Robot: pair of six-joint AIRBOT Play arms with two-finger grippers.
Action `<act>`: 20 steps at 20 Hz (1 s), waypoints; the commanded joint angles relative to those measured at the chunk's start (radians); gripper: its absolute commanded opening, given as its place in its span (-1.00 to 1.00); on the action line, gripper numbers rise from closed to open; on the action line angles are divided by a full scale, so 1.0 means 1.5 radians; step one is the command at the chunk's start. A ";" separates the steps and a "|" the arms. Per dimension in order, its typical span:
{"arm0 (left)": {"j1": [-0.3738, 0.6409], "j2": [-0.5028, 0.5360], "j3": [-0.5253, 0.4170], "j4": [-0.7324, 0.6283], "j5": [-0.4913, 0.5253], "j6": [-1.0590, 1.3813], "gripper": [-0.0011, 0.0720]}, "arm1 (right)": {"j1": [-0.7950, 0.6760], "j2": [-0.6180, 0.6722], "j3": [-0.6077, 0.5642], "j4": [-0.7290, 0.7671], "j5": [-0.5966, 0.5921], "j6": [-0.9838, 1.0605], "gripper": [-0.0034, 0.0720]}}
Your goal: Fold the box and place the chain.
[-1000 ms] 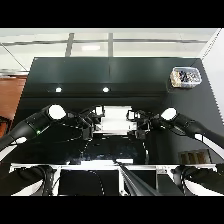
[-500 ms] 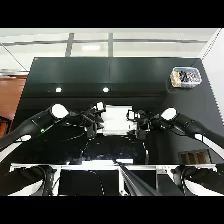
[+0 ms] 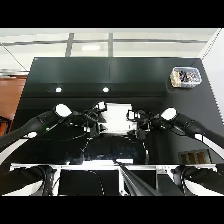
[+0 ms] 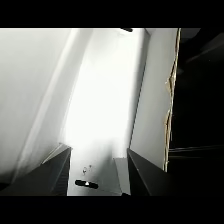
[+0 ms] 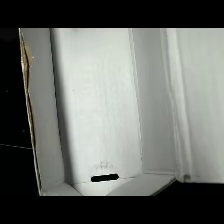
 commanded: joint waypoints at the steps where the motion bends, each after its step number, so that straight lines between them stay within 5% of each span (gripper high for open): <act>1: -0.007 -0.002 0.001 -0.004 -0.001 0.052 0.25 | 0.000 -0.001 0.000 0.000 0.000 0.000 -0.47; 5: -0.007 -0.002 0.002 0.002 -0.004 0.051 0.22 | 0.000 -0.001 0.000 0.000 0.000 0.000 -0.47; 6: -0.007 -0.001 0.008 0.018 -0.008 0.044 -0.04 | 0.000 -0.001 0.000 0.000 0.000 0.000 -0.47; 8: -0.001 0.007 0.033 0.084 -0.047 -0.020 -0.89 | 0.000 -0.001 0.000 0.000 0.000 0.000 -0.47; 12: 0.061 0.069 0.096 0.255 -0.203 -0.243 -0.90 | 0.000 -0.001 0.000 0.000 0.000 0.000 -0.47; 14: 0.118 0.116 0.109 0.268 -0.284 -0.329 -0.90 | 0.000 -0.001 0.000 0.000 0.000 0.001 -0.47; 20: 0.330 0.168 0.050 0.319 -0.316 -0.802 -0.90 | 0.000 -0.001 0.000 0.001 -0.001 0.001 -0.47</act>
